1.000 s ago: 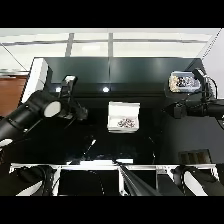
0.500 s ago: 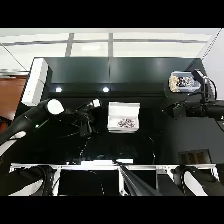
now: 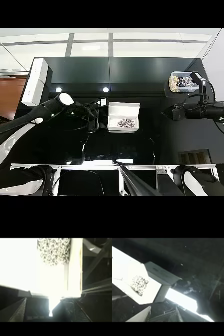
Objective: Fold the box and place the chain.
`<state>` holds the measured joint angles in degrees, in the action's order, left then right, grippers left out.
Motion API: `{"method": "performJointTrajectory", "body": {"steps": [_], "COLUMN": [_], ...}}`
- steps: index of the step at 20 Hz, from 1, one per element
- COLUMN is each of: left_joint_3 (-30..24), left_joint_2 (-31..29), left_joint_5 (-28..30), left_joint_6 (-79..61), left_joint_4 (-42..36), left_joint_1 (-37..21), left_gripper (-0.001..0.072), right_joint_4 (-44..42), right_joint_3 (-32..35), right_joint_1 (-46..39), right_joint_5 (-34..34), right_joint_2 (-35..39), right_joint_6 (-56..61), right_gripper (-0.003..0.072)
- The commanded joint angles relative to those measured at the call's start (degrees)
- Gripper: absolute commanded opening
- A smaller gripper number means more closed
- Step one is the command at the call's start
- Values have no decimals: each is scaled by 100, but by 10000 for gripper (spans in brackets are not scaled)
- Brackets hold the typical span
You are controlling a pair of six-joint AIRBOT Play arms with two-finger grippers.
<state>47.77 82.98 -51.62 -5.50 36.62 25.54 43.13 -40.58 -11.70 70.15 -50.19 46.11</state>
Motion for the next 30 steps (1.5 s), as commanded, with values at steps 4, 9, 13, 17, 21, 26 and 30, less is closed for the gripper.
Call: {"method": "performJointTrajectory", "body": {"steps": [4,9,13,17,21,26,30], "left_joint_3": [138,138,138,138,138,138,138], "left_joint_2": [225,227,227,227,227,227,227], "left_joint_5": [66,184,168,168,166,164,168], "left_joint_6": [-332,-302,-280,-286,-286,-284,-284], "left_joint_4": [-57,-42,-155,-111,-111,-111,-111], "left_joint_1": [291,356,376,400,400,400,400], "left_gripper": [709,709,700,384,385,385,385], "right_joint_4": [0,2,-4,-334,-730,-970,-861], "right_joint_3": [4,2,4,105,122,-520,-737], "right_joint_1": [2,4,4,7,575,1880,2341], "right_joint_5": [-37,-37,-96,-498,-1884,-2953,-2857], "right_joint_2": [4,4,4,2,-170,-1497,-2295], "right_joint_6": [-2,-2,-2,0,820,850,251], "right_gripper": [376,376,376,376,476,661,660]}}
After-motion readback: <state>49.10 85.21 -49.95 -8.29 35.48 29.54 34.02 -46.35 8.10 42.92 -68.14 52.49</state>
